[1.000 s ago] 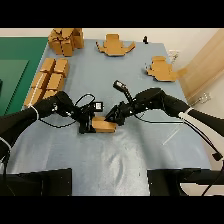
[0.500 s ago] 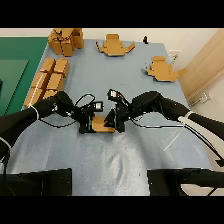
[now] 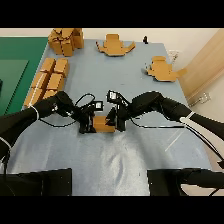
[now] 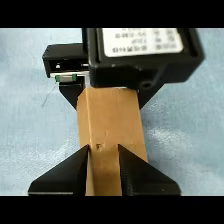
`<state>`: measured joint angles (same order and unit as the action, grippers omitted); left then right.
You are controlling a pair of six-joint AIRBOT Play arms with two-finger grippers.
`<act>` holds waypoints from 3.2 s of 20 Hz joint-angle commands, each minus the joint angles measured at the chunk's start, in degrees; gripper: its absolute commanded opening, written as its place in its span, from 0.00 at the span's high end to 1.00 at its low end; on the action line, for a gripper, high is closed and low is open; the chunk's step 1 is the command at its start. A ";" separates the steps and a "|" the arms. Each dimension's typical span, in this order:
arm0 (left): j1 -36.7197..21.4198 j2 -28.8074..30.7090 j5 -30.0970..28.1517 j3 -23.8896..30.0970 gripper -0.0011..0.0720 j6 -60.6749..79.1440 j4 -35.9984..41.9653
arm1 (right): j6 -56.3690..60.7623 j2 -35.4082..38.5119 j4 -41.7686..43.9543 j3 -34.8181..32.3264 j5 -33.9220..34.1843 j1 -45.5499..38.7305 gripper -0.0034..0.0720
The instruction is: Fold the box.
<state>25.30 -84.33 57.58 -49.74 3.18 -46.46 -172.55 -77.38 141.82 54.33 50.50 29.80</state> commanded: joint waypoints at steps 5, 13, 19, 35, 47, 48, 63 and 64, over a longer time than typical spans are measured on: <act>-0.04 -0.04 0.04 0.04 0.96 0.15 -0.09 | 0.02 1.31 0.20 0.48 2.91 -0.02 0.77; -0.02 -0.04 0.02 0.04 0.96 0.17 -0.09 | 0.02 0.83 -1.14 0.35 1.70 -0.02 0.95; 0.00 -0.04 -0.02 0.04 0.96 0.17 -0.09 | 0.02 -0.37 -2.19 0.20 2.36 -0.02 0.95; 0.00 -0.04 -0.09 0.04 0.96 0.17 -0.09 | 3.78 3.13 3.82 0.00 4.33 -0.02 0.95; 0.00 -0.04 -0.15 0.04 0.96 0.20 -0.11 | 14.71 -2.64 2.99 -0.13 -7.08 6.36 0.95; 0.00 -0.04 -0.17 0.04 0.96 0.20 -0.09 | 14.71 -2.67 2.89 -0.13 -6.62 6.36 0.95; 0.02 -0.04 -0.11 0.04 0.96 0.17 -0.09 | 21.11 0.44 -4.92 0.17 -8.66 6.29 0.95; 0.00 -0.02 -0.15 0.04 0.96 0.17 -0.09 | 21.88 2.36 -5.33 0.11 -9.33 6.19 0.95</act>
<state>25.32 -84.33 57.45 -49.71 3.31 -46.54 -151.59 -78.08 135.81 54.30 43.33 36.07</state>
